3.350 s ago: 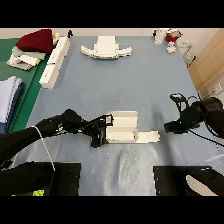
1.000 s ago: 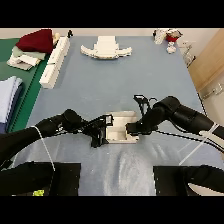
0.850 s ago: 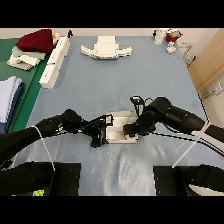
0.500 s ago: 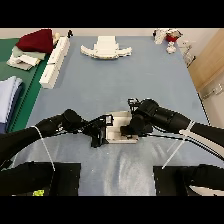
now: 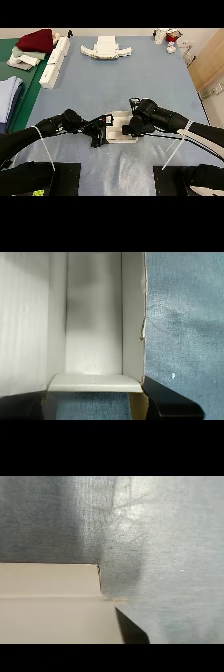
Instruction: Fold the box.
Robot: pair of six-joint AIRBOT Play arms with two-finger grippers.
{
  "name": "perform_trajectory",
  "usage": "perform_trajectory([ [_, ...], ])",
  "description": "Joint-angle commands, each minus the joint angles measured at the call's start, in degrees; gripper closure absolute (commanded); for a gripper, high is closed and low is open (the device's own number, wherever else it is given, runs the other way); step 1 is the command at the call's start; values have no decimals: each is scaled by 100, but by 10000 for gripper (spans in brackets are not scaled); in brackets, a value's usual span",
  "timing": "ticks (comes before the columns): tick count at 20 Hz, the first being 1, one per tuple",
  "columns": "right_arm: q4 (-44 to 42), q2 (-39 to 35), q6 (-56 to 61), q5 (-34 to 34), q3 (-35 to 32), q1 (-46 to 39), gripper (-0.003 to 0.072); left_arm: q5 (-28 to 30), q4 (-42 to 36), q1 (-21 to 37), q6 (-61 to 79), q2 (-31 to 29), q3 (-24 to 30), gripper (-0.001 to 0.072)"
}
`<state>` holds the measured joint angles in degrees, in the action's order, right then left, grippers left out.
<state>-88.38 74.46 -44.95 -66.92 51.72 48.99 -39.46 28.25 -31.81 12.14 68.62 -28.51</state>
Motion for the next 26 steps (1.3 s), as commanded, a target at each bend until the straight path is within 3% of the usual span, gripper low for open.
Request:
perform_trajectory([
  [1, -72, 2, 13, 37, 4, 7, 679, 0, 7, 0, 2, 0, -4, 294],
  [2, -105, -2, 15, 33, 7, 7, 571, 0, 7, 2, 2, 0, -4, 294],
  [3, -116, -22, 15, 9, 11, 7, 356, 0, 7, 0, 2, 0, -4, 294],
  [4, -164, -66, 13, -33, 11, 4, 271, 2, 7, 2, 0, 0, -4, 294],
  [9, 105, -522, -22, -898, 229, -11, 245, 0, 7, 2, 0, 0, -4, 294],
  [14, 492, -1259, -374, -1252, 575, -317, 261, 0, 7, 2, 0, 0, -4, 294],
  [15, 647, -1340, -450, -1390, 575, -514, 328, 0, 7, 0, 2, 0, -4, 294],
  [16, 826, -1357, -623, -1530, 575, -791, 514, 0, 7, 2, 2, 0, -4, 294],
  [17, 876, -1333, -833, -1563, 560, -1093, 610, -2, 7, 0, 2, 0, -4, 294],
  [20, 590, -1060, -1663, -1198, 468, -2164, 678, 0, 7, 0, 2, 0, -4, 294],
  [23, -767, -507, -2723, -295, 439, -3161, 680, -2, 7, 0, 0, 0, -4, 294],
  [26, -3797, 356, -4518, 85, 452, -4050, 681, 0, 7, 2, 2, 0, -4, 294],
])
